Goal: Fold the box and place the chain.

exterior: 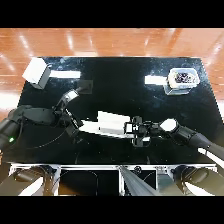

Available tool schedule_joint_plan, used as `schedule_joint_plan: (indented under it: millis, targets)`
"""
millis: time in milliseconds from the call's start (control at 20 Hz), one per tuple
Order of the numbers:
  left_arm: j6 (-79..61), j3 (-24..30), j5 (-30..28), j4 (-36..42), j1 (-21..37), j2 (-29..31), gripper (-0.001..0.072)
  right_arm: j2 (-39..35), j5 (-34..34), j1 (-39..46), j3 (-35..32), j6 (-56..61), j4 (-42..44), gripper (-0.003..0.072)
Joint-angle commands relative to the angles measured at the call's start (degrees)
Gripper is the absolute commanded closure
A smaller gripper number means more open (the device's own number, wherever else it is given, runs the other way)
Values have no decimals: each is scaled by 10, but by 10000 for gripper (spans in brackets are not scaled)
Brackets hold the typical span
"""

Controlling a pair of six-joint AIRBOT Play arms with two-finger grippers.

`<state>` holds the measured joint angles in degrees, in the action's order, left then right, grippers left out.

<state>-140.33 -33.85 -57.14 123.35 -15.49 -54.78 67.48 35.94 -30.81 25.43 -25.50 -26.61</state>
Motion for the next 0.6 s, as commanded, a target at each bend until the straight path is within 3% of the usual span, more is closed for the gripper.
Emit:
schedule_joint_plan:
  millis: [0, 150, 350, 550]
  targets:
    - [-45, -1, -5, 1, -3, -65, 75, 0, 0, 0, 0, 0, 0, 127]
    - [-132, -1, 8, 4, -26, -77, 75, 0, 0, 0, 0, 0, 2, 126]
    - [-317, 0, 68, 1, -56, -77, 78, 0, -1, 0, 0, 0, 2, 127]
    - [-318, 0, 116, 5, -67, -78, 98, 0, -1, 0, 0, 1, 2, 127]
